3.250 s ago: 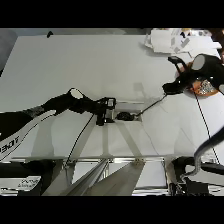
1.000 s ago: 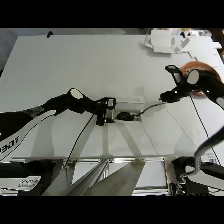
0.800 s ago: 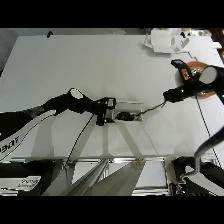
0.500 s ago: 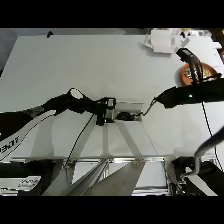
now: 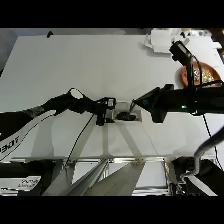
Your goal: Fold the box and place the chain.
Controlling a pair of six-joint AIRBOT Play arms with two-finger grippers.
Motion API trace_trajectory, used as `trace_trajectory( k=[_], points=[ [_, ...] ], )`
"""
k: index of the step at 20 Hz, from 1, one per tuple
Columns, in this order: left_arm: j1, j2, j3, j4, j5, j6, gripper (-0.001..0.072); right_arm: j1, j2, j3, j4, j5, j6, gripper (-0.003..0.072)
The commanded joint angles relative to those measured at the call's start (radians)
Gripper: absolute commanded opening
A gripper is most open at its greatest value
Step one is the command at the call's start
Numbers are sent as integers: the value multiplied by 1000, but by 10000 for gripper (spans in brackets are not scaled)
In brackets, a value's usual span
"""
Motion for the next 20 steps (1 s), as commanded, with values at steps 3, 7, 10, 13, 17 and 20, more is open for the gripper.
trace_trajectory(
  k=[3, 7, 10, 13, 17, 20],
  points=[
    [0, 1, 0, 0, 0, 0, 252, 35, -80, 1, 3, -95, -35, 15],
    [0, 1, 0, 0, 0, 0, 252, 41, -193, 1, -22, -29, -35, 15],
    [0, 1, 0, 0, 0, 0, 252, 72, -259, 0, -126, 76, -25, 15],
    [0, 1, 0, 0, 0, 0, 252, 93, -296, -12, -193, 92, 1, 15],
    [0, 1, 0, 0, 0, 0, 252, 93, -314, -35, -224, 39, 27, 15],
    [0, 1, 0, 0, 0, 0, 252, 93, -315, -35, -311, 33, 104, 16]
  ],
)
